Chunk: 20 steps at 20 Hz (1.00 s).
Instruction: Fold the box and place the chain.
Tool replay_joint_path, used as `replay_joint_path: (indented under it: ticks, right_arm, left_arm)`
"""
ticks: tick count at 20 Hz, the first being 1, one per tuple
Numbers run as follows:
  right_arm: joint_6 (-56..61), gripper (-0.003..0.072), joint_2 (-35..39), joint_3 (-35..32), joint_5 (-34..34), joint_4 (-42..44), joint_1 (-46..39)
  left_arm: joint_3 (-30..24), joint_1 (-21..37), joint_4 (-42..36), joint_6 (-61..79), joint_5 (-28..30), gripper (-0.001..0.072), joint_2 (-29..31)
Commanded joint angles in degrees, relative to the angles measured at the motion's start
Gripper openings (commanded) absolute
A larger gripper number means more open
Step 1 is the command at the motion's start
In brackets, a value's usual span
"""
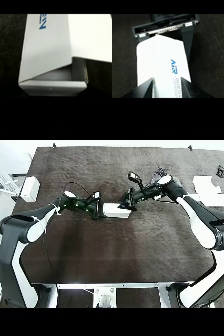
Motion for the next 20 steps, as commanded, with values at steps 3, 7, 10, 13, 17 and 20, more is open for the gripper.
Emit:
replay_joint_path:
  ticks: [3,7,10,13,17,20]
  right_arm:
    - [-0.98,0.0421,0.66,-0.02,3.82,0.02,-0.02]
    - [0.02,0.0386,1.29,-0.17,4.13,0.02,-0.83]
    - [0.00,0.0387,1.29,-1.20,3.56,0.04,-1.40]
    - [-1.70,0.0394,1.20,-2.19,0.50,0.09,-1.29]
    - [-2.80,0.0430,0.98,-2.23,-2.54,0.09,-0.66]
    - [-3.32,0.0430,0.98,-2.23,-3.93,0.04,-0.44]
  left_arm:
    - [-0.02,0.00,0.00,0.00,0.00,0.0470,0.02]
    - [-0.02,-0.02,0.00,0.00,0.00,0.0470,0.02]
    - [-0.02,0.00,0.00,0.00,0.02,0.0470,0.02]
    - [-0.02,-0.02,0.00,0.00,0.00,0.0470,0.02]
    - [-0.02,0.00,0.02,0.00,0.02,0.0470,0.02]
    - [-0.02,-0.02,0.02,0.00,0.02,0.0470,0.02]
